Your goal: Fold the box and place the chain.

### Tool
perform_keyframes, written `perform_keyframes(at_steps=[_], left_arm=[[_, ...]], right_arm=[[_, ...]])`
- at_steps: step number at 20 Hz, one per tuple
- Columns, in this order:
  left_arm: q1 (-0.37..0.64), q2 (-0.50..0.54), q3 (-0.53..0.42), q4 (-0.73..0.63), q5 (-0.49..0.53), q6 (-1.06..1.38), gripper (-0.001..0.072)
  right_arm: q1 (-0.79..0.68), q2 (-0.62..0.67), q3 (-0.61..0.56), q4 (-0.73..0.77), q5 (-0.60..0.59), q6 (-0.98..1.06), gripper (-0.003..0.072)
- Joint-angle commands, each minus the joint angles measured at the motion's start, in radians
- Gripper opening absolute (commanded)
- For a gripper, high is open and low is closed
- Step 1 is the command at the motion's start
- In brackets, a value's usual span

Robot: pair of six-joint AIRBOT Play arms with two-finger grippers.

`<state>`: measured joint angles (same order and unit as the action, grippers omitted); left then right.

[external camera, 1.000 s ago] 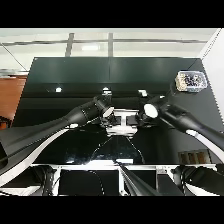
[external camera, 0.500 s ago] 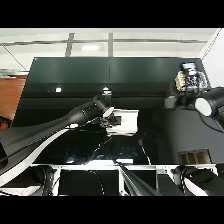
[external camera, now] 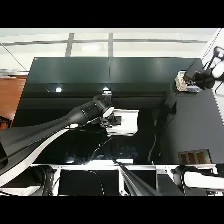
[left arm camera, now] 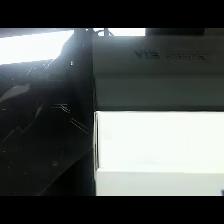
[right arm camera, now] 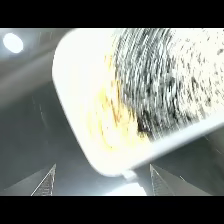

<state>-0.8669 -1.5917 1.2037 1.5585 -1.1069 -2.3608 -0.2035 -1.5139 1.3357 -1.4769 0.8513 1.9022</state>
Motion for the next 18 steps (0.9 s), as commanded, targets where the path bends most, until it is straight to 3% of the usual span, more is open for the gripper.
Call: perform_keyframes(at_steps=[1,3,4,18], left_arm=[[0.001,0.0,0.0,0.0,0.002,0.0,0.0028],[0.001,0.0,0.0,0.0,0.005,0.0,0.0028],[0.001,0.0,0.0,0.0,0.005,0.0,0.0028],[0.001,0.0,0.0,0.0,0.002,0.0,0.0028]], right_arm=[[-0.061,-0.253,0.368,0.114,0.262,0.208,0.0692],[-0.072,-0.329,0.459,0.126,0.313,0.235,0.0689],[-0.079,-0.35,0.47,0.136,0.32,0.262,0.0653],[-0.098,-0.441,0.47,0.28,0.341,0.274,0.0651]])
